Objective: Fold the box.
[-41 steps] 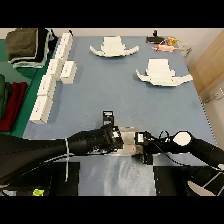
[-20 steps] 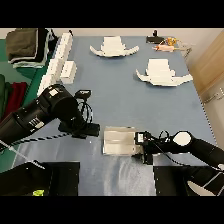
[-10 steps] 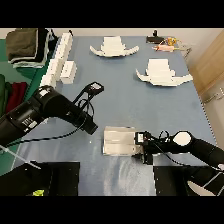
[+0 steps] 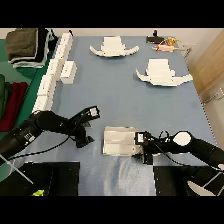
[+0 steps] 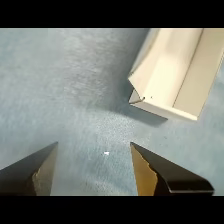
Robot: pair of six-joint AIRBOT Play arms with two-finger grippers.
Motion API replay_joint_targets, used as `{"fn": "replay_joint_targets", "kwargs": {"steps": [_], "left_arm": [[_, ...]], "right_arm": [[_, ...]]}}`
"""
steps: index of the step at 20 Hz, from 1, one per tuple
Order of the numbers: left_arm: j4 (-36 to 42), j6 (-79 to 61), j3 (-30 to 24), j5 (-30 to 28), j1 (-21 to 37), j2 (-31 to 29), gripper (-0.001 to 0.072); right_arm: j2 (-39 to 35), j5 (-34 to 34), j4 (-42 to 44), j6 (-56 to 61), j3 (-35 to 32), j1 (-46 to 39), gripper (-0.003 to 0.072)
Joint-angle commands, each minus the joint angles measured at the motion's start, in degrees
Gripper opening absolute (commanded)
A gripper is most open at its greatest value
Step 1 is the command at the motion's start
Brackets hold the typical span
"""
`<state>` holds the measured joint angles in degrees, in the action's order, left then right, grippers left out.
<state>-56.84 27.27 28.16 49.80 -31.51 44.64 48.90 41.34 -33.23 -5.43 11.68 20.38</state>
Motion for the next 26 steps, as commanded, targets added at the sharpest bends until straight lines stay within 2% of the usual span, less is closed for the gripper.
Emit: {"fn": "replay_joint_targets", "kwargs": {"steps": [1,3,5,7,11,16,26], "left_arm": [[10.58,-19.08,-5.18,-2.89,0.74,2.73,0.069],[17.73,-28.57,-6.29,-2.91,0.31,4.37,0.069],[21.11,-33.44,-6.34,-3.67,-1.75,6.16,0.069],[21.07,-34.12,-6.34,-5.92,-3.76,8.26,0.069],[20.87,-34.14,-6.34,-6.43,-6.14,11.54,0.069],[21.07,-34.07,-6.34,-9.44,-8.5,11.85,0.069],[20.83,-33.9,-7.56,-9.27,-8.52,11.8,0.069]], "right_arm": [[-0.04,0.02,0.0,0.0,0.04,0.02,0.0437],[-0.04,0.0,0.0,0.0,0.04,0.02,0.0437],[-0.04,0.0,0.0,0.0,0.04,0.02,0.0437],[-0.04,0.0,0.0,0.0,0.04,0.02,0.0437],[-0.04,0.0,0.0,0.0,0.04,0.02,0.0437],[-0.04,0.0,0.0,0.0,0.04,0.02,0.0436],[-0.04,0.0,0.0,0.0,0.04,0.02,0.0437]]}}
